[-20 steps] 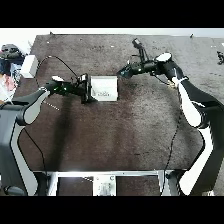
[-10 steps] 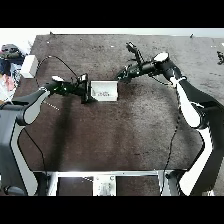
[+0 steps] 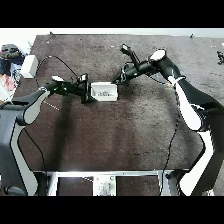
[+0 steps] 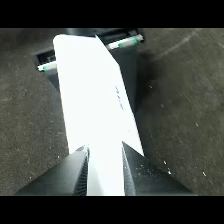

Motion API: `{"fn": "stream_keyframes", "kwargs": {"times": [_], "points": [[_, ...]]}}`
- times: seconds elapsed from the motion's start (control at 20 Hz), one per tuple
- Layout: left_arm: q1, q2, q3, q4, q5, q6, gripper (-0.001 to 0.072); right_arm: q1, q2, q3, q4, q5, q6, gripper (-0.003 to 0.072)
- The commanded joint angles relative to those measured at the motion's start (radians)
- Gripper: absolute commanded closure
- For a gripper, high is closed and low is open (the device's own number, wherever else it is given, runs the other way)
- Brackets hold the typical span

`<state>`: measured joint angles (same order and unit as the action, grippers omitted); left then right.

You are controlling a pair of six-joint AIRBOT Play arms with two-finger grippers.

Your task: Fold the box and place the chain.

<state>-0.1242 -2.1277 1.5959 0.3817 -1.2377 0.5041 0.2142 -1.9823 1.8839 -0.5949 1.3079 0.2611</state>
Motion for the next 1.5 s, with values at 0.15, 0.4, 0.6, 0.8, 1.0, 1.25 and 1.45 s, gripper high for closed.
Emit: {"fn": "stream_keyframes", "kwargs": {"times": [0.15,0.4,0.6,0.8,1.0,1.25,1.45], "points": [[0.000,0.000,0.001,0.000,0.000,0.000,0.0359,0.072,0.001,0.000,-0.069,-0.054,-0.080,0.0429],[0.000,0.000,0.001,0.000,0.000,0.000,0.0359,0.086,0.000,0.000,-0.090,-0.084,-0.085,0.0286],[0.000,0.000,0.001,0.000,0.000,0.000,0.0359,0.112,-0.011,-0.004,-0.093,-0.080,-0.085,0.0284],[0.000,0.000,0.001,0.000,0.000,0.000,0.0359,0.125,-0.019,-0.010,-0.129,-0.113,-0.035,0.0285],[0.000,0.000,0.001,0.000,0.000,0.000,0.0359,0.135,-0.019,-0.010,-0.150,-0.141,-0.039,0.0253],[0.000,0.000,0.001,0.000,0.000,0.000,0.0359,0.134,0.002,-0.010,-0.179,-0.148,-0.024,0.0255],[0.000,0.000,0.001,0.000,0.000,0.000,0.0359,0.084,0.057,-0.010,-0.156,-0.085,0.043,0.0267]]}}
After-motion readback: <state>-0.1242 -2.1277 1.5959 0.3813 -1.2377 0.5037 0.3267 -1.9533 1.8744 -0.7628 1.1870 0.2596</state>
